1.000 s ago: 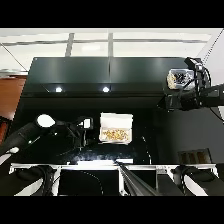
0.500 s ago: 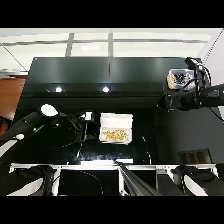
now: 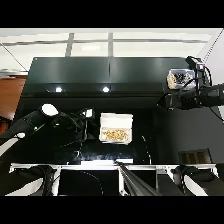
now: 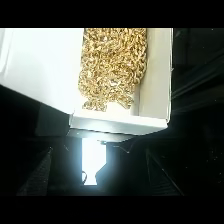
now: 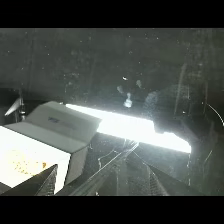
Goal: Fold the box and place the chain.
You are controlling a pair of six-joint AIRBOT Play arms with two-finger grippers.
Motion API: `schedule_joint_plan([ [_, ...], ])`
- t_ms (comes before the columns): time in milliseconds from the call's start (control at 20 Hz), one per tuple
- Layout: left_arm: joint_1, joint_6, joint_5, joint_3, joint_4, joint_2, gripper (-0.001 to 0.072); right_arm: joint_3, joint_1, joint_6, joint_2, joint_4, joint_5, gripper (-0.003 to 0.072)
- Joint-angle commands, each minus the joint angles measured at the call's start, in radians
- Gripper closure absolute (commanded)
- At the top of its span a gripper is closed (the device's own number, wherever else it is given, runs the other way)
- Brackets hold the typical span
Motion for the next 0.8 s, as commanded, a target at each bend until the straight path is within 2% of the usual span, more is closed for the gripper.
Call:
schedule_joint_plan([
  [0,-0.021,-0.007,0.009,0.000,-0.005,-0.016,-0.0002,0.000,0.001,0.006,0.001,0.000,-0.008,0.0058],
  [300,-0.072,-0.005,0.061,0.000,-0.062,-0.053,-0.0001,0.000,0.001,0.008,0.001,0.000,-0.018,0.0058],
  [750,-0.102,0.007,0.063,0.001,-0.068,-0.068,-0.0001,0.000,0.001,0.008,0.001,0.000,-0.018,0.0057],
])
